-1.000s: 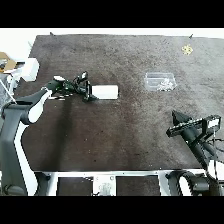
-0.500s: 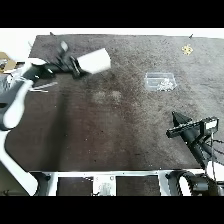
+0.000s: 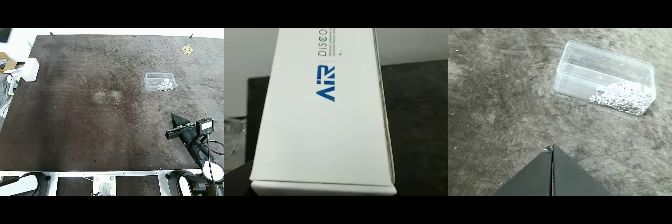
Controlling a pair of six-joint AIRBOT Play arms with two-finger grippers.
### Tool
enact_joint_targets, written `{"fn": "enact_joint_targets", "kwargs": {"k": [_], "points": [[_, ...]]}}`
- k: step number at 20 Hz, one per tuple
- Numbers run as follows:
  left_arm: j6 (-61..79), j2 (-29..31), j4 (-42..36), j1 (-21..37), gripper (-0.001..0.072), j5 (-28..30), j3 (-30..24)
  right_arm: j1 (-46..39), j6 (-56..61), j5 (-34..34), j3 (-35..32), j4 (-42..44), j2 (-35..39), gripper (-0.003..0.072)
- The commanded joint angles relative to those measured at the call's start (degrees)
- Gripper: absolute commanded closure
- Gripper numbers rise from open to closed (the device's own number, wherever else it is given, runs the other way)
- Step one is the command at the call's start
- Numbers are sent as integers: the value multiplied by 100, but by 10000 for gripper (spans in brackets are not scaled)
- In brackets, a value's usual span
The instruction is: Fold the box and place the chain.
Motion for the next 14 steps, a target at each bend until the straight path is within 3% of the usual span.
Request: {"fn": "enact_joint_targets", "kwargs": {"k": [1,5,7,11,14], "points": [[-595,741,518,1014,708,74,-1370,-2,31,-120,-9,-13,-2,684],[-151,785,693,1429,707,457,-3088,0,31,-118,-9,-15,-2,685],[85,647,667,1429,707,728,-3661,-2,28,-122,-9,-17,-2,684],[378,125,669,1429,707,573,-3777,-2,26,-120,-9,-17,-2,684],[551,-332,693,1429,708,514,-3545,-2,26,-120,-9,-20,-2,684]]}}
